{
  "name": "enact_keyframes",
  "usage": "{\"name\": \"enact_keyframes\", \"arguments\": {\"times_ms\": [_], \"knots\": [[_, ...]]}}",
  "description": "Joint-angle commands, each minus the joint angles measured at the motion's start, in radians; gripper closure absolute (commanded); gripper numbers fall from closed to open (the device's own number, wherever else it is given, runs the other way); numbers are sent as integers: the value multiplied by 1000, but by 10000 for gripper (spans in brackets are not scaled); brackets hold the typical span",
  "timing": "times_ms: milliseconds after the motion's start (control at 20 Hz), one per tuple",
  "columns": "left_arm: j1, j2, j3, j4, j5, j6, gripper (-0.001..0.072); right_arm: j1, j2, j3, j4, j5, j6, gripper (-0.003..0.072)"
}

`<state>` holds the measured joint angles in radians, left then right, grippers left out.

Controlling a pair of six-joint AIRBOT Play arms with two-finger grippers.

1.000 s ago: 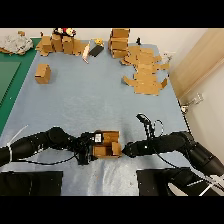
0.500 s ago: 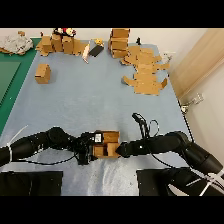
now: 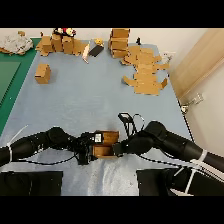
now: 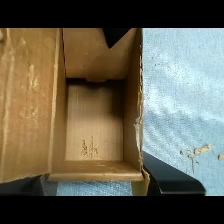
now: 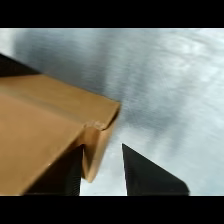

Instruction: Fold the box.

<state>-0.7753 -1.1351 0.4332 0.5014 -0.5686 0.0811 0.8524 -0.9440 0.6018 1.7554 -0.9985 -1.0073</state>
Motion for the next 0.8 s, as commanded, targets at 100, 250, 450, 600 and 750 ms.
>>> {"name": "enact_keyframes", "arguments": {"times_ms": [100,250,450,600,750], "knots": [[0,0,0,0,0,0,188,104,-123,100,-139,-63,247,288],[0,0,0,0,0,0,188,122,-207,169,-137,-74,312,288],[0,0,0,0,0,0,188,128,-308,260,-147,-188,385,288],[0,0,0,0,0,0,188,147,-343,270,-192,-261,444,289],[0,0,0,0,0,0,187,147,-356,271,-207,-274,446,424]]}}
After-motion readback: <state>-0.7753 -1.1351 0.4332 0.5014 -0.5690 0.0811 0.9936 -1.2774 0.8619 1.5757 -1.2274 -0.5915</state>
